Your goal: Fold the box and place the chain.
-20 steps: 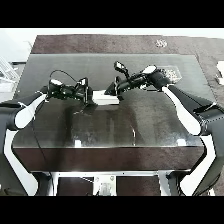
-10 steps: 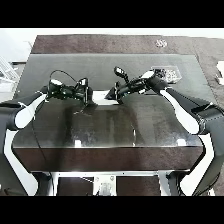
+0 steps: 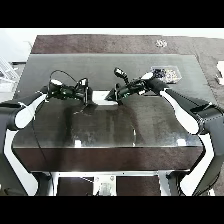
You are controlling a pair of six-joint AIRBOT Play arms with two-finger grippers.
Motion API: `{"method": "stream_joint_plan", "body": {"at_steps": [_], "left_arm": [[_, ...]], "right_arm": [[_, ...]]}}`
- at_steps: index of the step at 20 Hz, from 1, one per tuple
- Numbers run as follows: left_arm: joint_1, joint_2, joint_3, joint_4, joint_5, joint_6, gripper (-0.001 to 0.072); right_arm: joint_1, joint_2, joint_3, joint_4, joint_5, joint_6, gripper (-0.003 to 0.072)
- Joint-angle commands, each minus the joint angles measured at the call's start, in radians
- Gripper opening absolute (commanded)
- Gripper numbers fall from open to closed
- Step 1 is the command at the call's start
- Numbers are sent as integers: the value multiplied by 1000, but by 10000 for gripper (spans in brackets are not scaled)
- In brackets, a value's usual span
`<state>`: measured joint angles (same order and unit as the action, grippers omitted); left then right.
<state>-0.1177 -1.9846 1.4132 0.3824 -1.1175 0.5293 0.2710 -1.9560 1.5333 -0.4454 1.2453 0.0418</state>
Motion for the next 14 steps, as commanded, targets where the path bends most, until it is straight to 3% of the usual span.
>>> {"method": "stream_joint_plan", "body": {"at_steps": [1,3,6,14], "left_arm": [[1,1,1,-1,-1,0,411],[0,1,1,-1,-1,0,411],[0,1,1,-1,-1,0,411],[1,1,1,-1,-1,0,411]], "right_arm": [[2,3,6,-44,-16,77,18],[3,3,19,-96,-15,141,18],[1,32,42,-35,21,141,18],[-7,303,92,-4,20,233,18]]}}
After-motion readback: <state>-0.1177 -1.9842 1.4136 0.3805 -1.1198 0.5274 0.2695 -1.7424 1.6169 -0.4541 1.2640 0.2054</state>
